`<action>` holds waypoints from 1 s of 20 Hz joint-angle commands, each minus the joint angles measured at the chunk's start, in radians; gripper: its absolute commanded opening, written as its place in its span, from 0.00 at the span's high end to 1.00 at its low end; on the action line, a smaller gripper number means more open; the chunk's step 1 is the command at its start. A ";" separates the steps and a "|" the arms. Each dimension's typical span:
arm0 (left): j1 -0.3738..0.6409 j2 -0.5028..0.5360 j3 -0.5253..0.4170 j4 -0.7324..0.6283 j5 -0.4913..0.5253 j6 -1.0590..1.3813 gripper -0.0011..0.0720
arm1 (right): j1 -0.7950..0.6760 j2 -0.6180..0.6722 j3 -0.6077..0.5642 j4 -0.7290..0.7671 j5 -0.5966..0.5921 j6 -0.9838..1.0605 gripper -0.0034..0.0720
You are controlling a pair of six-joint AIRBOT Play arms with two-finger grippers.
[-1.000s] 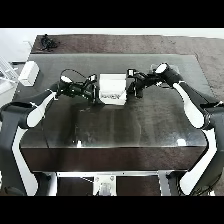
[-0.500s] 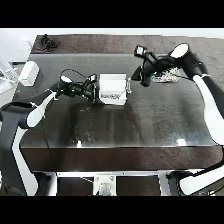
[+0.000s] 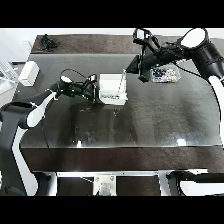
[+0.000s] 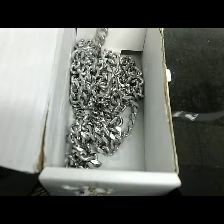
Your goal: Fold the box and place the chain.
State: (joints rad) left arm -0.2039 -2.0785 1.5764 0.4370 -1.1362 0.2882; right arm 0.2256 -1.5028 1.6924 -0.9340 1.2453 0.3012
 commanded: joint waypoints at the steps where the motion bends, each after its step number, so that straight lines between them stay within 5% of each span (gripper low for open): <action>1: 0.000 -0.001 0.000 0.000 0.001 0.000 0.48 | 0.042 0.026 0.026 -0.002 -0.068 0.005 0.94; 11: 0.000 -0.001 0.000 0.000 0.002 0.000 0.48 | 0.084 0.021 0.149 -0.002 -0.205 0.051 0.95; 20: 0.000 -0.001 0.000 0.000 0.002 0.000 0.48 | 0.084 -0.005 -0.100 0.057 -0.206 0.085 0.95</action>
State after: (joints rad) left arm -0.2039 -2.0785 1.5764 0.4374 -1.1355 0.2878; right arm 0.3088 -1.5024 1.6821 -0.9134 1.0412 0.3687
